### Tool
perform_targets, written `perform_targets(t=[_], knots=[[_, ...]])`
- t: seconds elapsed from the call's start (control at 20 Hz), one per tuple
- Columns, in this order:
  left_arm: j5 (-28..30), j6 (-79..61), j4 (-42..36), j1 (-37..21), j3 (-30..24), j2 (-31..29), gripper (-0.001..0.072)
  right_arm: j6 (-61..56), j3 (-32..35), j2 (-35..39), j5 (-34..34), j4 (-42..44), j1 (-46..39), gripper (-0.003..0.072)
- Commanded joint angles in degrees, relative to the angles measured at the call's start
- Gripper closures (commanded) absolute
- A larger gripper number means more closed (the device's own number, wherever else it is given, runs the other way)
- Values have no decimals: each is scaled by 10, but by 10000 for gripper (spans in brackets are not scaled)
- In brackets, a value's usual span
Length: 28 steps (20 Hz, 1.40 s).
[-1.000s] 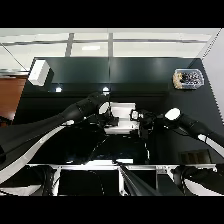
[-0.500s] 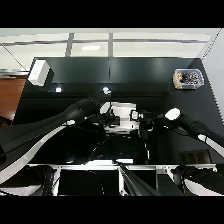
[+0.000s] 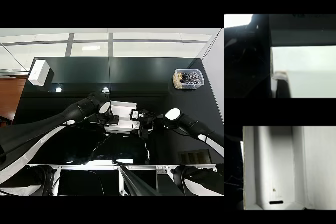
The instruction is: Fold the box and place the chain.
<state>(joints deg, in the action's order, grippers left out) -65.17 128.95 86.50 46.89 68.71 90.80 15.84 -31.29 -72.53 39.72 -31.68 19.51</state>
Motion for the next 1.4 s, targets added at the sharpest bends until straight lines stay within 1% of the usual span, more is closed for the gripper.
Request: perform_targets(t=[0.0, 0.05, 0.1, 0.25, 0.45, 0.55, 0.6, 0.65, 0.7, 0.8, 0.9, 0.95, 1.0, 1.15, 1.35], knots=[[1, 1, 2, 0, 0, 0, 686, -2, 0, 0, -2, 1, 1, 236], [1, 1, 2, 0, 0, 0, 686, -6, 0, 0, -7, 1, 0, 52], [1, 1, 2, 0, 0, 0, 686, -18, 0, 2, -14, -2, -1, 32], [-2, 1, 2, 0, 0, 0, 686, -66, 0, 28, -4, -9, -19, 33], [-12, 1, 1, 0, 0, 0, 685, -68, 0, 66, 51, -73, -33, 34], [-9, 1, 0, 0, 0, 0, 684, -66, 0, 67, 62, -80, -33, 37], [-10, 1, 0, 0, 0, 0, 683, -58, 0, 67, 62, -78, -33, 102], [-10, 1, 0, 0, 0, 0, 684, -47, 0, 67, 62, -76, -33, 182], [-9, 1, 0, 0, 0, 0, 684, -44, 0, 67, 61, -75, -33, 203], [-9, 1, 0, 0, 0, 0, 684, -44, 0, 67, 64, -73, -30, 206], [-9, 1, 0, 0, 0, 0, 684, -53, 0, 67, 68, -71, -17, 539], [-9, 1, -1, 0, 0, 0, 684, -60, 0, 66, 67, -65, -6, 560], [-9, 1, -2, 0, 0, 0, 684, -67, 0, 66, 62, -53, 4, 560], [-9, 1, -2, 0, 0, 0, 684, -116, 0, 57, 11, -14, 31, 562], [-9, 1, -2, 0, 0, 0, 684, -140, 0, 39, 10, 12, 47, 560]])
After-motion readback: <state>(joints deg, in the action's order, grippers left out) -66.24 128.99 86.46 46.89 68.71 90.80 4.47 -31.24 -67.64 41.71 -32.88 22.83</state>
